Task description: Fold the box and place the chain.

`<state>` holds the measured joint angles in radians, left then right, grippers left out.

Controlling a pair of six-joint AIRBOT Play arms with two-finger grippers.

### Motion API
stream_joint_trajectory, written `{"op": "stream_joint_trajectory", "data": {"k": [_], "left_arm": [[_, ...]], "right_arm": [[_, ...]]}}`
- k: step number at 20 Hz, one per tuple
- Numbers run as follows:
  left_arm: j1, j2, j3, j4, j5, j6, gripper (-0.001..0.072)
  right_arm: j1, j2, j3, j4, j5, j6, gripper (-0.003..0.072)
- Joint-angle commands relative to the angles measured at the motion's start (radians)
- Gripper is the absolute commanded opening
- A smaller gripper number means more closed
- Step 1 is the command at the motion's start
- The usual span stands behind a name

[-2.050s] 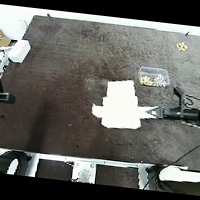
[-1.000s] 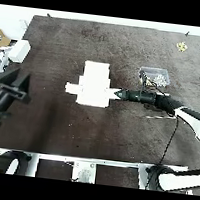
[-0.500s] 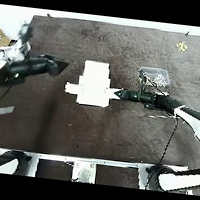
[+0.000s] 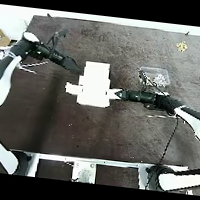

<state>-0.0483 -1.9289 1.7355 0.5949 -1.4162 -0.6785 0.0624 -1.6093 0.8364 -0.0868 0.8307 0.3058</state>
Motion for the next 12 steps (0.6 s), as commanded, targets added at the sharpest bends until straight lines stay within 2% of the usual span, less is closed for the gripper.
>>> {"op": "stream_joint_trajectory", "data": {"k": [1,3,7,12], "left_arm": [[-0.022,-0.154,0.146,0.034,-0.086,-0.044,0.0414],[-0.033,-0.196,0.163,0.029,-0.068,-0.033,0.0414],[-0.053,-0.249,0.166,-0.11,-0.06,0.031,0.0414],[-0.106,-0.268,0.174,-0.123,-0.062,0.05,0.0414]], "right_arm": [[-0.017,0.0,0.001,-0.004,0.0,0.0,0.0004],[-0.024,0.0,0.001,-0.007,0.002,-0.012,0.0004],[-0.022,0.0,0.001,-0.03,0.003,-0.029,0.0004],[-0.022,0.0,0.001,-0.052,0.018,-0.029,0.0004]]}}
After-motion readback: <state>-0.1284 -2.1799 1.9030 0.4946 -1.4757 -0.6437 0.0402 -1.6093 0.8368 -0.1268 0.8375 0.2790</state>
